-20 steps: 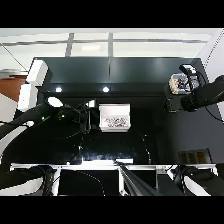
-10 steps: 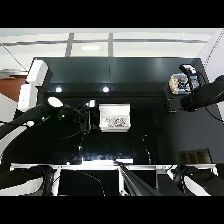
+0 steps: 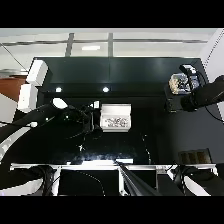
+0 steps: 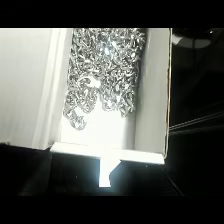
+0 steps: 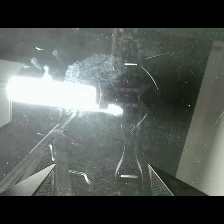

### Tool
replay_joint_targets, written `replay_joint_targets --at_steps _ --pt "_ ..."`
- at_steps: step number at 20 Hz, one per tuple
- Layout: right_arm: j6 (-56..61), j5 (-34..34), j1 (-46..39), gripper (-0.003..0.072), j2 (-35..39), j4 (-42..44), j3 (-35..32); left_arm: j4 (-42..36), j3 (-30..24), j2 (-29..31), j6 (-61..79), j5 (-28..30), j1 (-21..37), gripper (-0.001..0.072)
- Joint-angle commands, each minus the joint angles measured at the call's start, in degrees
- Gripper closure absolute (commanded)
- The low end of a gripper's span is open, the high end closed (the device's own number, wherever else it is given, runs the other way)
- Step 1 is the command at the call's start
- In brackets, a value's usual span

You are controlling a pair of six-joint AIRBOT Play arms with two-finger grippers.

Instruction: Fold the box and place the chain.

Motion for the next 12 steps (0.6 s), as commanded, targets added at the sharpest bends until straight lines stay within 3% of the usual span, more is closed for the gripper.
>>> replay_joint_targets --at_steps 1,12 --pt "0.00 0.37 -0.02 -0.0021 0.02 -0.02 -0.28 1.64 0.22 -0.20 -1.29 1.36 -1.07 0.0005" --pt "0.02 1.68 -0.02 -0.0021 -0.02 0.00 -0.28 1.36 0.33 -0.22 -1.07 1.36 -1.14 0.0005"
